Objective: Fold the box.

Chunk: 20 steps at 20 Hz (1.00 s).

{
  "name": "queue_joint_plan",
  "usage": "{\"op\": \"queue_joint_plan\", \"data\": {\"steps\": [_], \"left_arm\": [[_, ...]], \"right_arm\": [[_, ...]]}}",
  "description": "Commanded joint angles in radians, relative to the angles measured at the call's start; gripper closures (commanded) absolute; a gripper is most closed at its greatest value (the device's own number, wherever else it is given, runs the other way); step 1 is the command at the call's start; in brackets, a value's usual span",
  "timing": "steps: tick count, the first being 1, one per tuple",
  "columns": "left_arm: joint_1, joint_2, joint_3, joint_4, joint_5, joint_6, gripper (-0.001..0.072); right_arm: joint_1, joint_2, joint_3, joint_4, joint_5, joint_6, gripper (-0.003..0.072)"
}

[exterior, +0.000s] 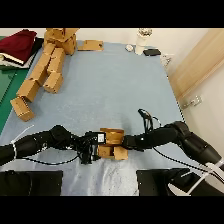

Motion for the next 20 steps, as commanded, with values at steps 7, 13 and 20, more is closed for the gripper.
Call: {"op": "queue_joint_plan", "data": {"steps": [7,13,20], "left_arm": [[0.000,0.001,0.000,-0.001,0.003,-0.002,0.0135],[0.000,0.001,0.000,-0.001,0.003,-0.002,0.0135],[0.000,0.001,0.000,-0.001,0.003,-0.002,0.0135]], "right_arm": [[0.214,-0.184,0.154,-0.246,-0.003,0.267,0.0281],[0.219,-0.134,0.178,-0.335,-0.074,0.370,0.0282],[0.216,-0.062,0.178,-0.423,-0.140,0.432,0.0284]]}}
